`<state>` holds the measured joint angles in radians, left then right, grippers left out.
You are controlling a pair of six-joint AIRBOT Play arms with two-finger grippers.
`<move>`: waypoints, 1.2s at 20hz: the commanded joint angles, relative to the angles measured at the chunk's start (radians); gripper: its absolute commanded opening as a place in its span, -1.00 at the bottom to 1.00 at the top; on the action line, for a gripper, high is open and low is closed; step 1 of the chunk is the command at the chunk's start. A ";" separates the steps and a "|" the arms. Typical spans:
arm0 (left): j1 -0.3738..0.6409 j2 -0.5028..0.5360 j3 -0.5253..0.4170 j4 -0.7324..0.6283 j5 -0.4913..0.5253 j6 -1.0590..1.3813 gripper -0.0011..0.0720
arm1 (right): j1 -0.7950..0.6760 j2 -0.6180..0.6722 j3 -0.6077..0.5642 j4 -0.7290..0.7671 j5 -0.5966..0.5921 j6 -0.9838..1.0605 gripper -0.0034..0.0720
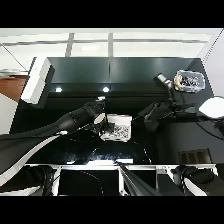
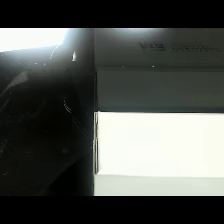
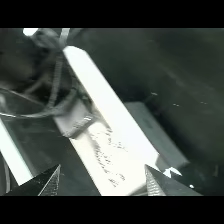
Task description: Fold the box and place the chain.
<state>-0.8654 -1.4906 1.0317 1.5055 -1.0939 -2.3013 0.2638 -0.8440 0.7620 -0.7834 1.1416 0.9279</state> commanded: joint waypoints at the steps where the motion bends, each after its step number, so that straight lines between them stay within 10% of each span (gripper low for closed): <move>1: 0.000 -0.001 0.000 0.001 0.019 0.000 -0.88 | -0.141 0.028 0.019 -0.041 0.111 0.004 0.70; 16: 0.000 0.002 0.046 0.006 0.012 -0.010 -0.88 | -0.214 0.027 0.019 -0.060 0.148 0.004 0.70; 17: 0.000 0.001 0.046 0.008 0.010 -0.011 -0.77 | -0.214 0.027 0.019 -0.060 0.148 0.004 0.70; 19: 0.000 0.002 0.047 0.007 0.003 -0.011 0.04 | -0.214 0.027 0.019 -0.060 0.148 0.004 0.70; 24: 0.009 0.027 0.147 0.103 -0.172 0.190 0.42 | -0.214 0.027 0.019 -0.061 0.149 0.004 0.70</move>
